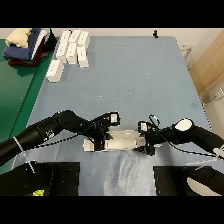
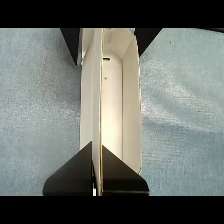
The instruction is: Fold the box.
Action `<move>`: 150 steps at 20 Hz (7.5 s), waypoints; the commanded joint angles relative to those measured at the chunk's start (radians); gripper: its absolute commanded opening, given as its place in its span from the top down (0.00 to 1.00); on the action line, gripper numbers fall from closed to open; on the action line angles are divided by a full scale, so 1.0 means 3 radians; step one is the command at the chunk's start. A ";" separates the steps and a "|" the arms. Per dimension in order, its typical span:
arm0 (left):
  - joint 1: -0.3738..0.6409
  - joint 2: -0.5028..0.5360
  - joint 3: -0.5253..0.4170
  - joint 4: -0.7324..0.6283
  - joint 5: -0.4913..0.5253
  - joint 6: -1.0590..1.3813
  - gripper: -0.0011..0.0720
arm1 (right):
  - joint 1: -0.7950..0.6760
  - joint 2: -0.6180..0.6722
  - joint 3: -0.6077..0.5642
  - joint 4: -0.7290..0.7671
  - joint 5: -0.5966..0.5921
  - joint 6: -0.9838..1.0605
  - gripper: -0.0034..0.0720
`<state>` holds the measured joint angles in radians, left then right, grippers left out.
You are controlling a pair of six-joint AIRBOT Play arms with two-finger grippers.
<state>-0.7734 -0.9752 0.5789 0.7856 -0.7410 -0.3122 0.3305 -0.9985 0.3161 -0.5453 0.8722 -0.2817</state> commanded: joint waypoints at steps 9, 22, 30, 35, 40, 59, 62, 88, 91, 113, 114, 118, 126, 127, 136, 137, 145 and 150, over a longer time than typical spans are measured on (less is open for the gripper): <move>0.0001 0.0003 0.0000 0.0000 0.0001 0.0001 0.96 | -0.0001 -0.0122 -0.0011 0.0118 0.0069 -0.0172 0.18; 0.0001 0.0003 -0.0001 0.0000 0.0001 0.0001 0.96 | 0.0001 -0.0116 -0.0009 0.0036 0.0006 -0.0172 0.24; 0.0001 0.0003 0.0000 0.0000 0.0001 0.0001 0.96 | 0.0004 -0.0116 -0.0009 0.0036 0.0019 -0.0172 0.24; 0.0001 0.0003 0.0000 -0.0003 0.0097 0.0003 0.96 | 0.0004 -0.0116 -0.0009 0.0034 0.0019 -0.0172 0.24; 0.0001 0.0001 -0.0001 -0.0014 0.0078 0.0000 0.96 | 0.0004 -0.0116 -0.0009 0.0034 0.0018 -0.0172 0.24; 0.0249 0.1242 0.0023 0.1136 -0.1704 -0.3422 0.96 | 0.0004 -0.0116 -0.0009 0.0034 0.0017 -0.0172 0.24; 0.0249 0.1176 0.0027 0.0089 -0.1403 -0.3676 0.96 | 0.0004 -0.0116 -0.0009 0.0034 0.0017 -0.0172 0.24; 0.0645 -0.1601 0.1125 -0.0380 -0.1128 -0.3710 0.96 | 0.0004 -0.0116 -0.0009 0.0034 0.0017 -0.0172 0.24; 0.0651 -0.1597 0.1129 -0.0498 -0.1132 -0.3461 0.96 | 0.0004 -0.0116 -0.0009 0.0034 0.0017 -0.0172 0.24; 0.1302 0.0444 -0.0173 -0.0169 -0.0796 0.0423 0.03 | 0.0004 -0.0117 -0.0009 0.0034 0.0017 -0.0172 0.24; 0.1255 0.0445 -0.0334 -0.0323 -0.0626 0.0711 0.03 | 0.0004 -0.0116 -0.0009 0.0033 0.0017 -0.0172 0.24; 0.1036 0.0432 -0.0603 -0.0440 -0.0426 0.1184 0.03 | 0.0004 -0.0117 -0.0009 0.0034 0.0015 -0.0172 0.24; 0.0626 0.0108 -0.0609 -0.0657 -0.0387 0.1411 0.05 | 0.0004 -0.0116 -0.0009 0.0034 0.0017 -0.0172 0.24; 0.0614 0.0075 -0.0609 -0.0678 -0.0370 0.1411 0.17 | 0.0004 -0.0116 -0.0009 0.0034 0.0015 -0.0172 0.24; 0.0355 -0.0061 -0.0607 -0.0852 0.0216 0.1328 0.50 | 0.0004 -0.0116 -0.0009 0.0034 0.0015 -0.0172 0.24; 0.0331 -0.0061 -0.0607 -0.0852 0.0259 0.1326 0.60 | 0.0004 -0.0116 -0.0009 0.0034 0.0017 -0.0172 0.24; 0.0135 -0.0111 -0.0607 -0.1203 0.0437 0.1340 0.69 | 0.0004 -0.0116 -0.0009 0.0034 0.0015 -0.0172 0.24; 0.0104 -0.0198 -0.0607 -0.1247 0.0455 0.1333 0.07 | 0.0004 -0.0117 -0.0009 0.0033 0.0017 -0.0172 0.24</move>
<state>-0.7353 -1.0245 0.3969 0.4244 -0.6117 0.0891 0.3309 -1.0336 0.3130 -0.5358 0.8768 -0.3347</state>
